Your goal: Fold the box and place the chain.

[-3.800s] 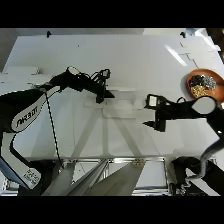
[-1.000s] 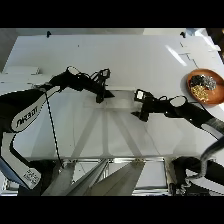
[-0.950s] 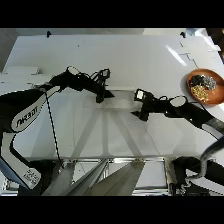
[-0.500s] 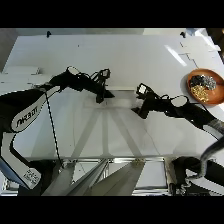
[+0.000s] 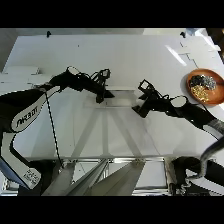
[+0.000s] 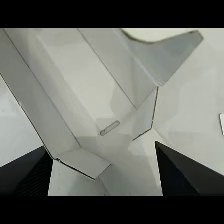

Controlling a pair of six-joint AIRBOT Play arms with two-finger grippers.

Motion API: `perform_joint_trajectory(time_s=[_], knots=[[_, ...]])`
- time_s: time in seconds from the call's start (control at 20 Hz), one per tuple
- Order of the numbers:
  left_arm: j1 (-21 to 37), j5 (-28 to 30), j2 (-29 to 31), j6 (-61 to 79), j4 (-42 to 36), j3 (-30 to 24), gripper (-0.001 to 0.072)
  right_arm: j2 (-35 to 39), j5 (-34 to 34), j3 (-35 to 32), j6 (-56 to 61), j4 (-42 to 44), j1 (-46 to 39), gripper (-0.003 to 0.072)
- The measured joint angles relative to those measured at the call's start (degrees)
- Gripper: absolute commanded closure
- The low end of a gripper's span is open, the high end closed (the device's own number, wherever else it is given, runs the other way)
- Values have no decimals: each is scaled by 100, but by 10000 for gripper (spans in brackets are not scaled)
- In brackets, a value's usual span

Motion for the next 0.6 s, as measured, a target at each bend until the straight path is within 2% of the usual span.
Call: perform_joint_trajectory(time_s=[0.3,0.6], knots=[[0,4,0,0,0,0,696,-11,-39,114,46,-146,-13,-3],[0,2,0,0,2,0,696,-247,391,374,-590,-83,-151,-3]])
